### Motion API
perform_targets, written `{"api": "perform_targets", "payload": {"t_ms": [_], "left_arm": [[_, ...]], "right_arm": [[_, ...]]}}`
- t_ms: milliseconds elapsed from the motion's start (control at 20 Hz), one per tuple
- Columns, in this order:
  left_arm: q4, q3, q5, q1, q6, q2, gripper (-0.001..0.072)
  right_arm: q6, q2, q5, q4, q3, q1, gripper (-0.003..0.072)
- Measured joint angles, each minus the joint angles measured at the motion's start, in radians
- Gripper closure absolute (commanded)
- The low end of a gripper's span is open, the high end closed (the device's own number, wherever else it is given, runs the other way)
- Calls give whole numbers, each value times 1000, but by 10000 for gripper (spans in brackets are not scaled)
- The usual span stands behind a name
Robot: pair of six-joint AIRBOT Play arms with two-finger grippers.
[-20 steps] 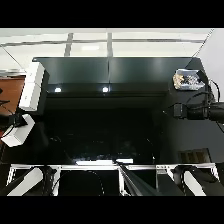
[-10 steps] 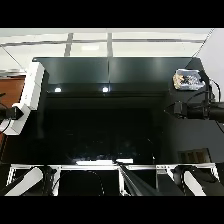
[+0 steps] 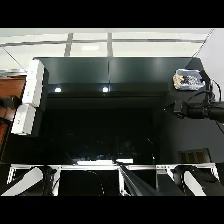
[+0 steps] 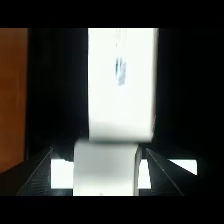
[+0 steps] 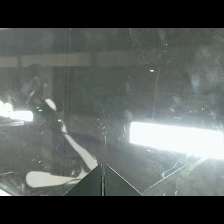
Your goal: Fold the box and place the chain.
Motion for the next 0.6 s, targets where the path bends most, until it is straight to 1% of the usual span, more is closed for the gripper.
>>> {"api": "perform_targets", "payload": {"t_ms": [50, 150, 250, 300, 350, 400, 500, 600], "left_arm": [[-27, 45, -7, -18, -4, 4, 63], [-108, 125, -28, -59, -41, 13, 681], [-187, 172, -93, -114, -93, 21, 688], [-220, 174, -119, -147, -115, 29, 688], [-246, 155, -137, -189, -123, 43, 688], [-266, 122, -132, -233, -123, 65, 688], [-292, 2, -62, -333, -123, 132, 687], [-304, -158, 73, -435, -97, 213, 685]], "right_arm": [[0, 0, -14, 0, 0, 17, 673], [0, 0, -69, -10, 0, 71, 672], [0, 0, -148, -56, 0, 136, 673], [0, 0, -198, -100, 0, 173, 673], [-1, 0, -251, -158, -1, 208, 673], [-1, 0, -301, -220, -6, 238, 673], [-2, -1, -423, -348, -37, 277, 673], [-2, -2, -559, -436, -98, 285, 672]]}}
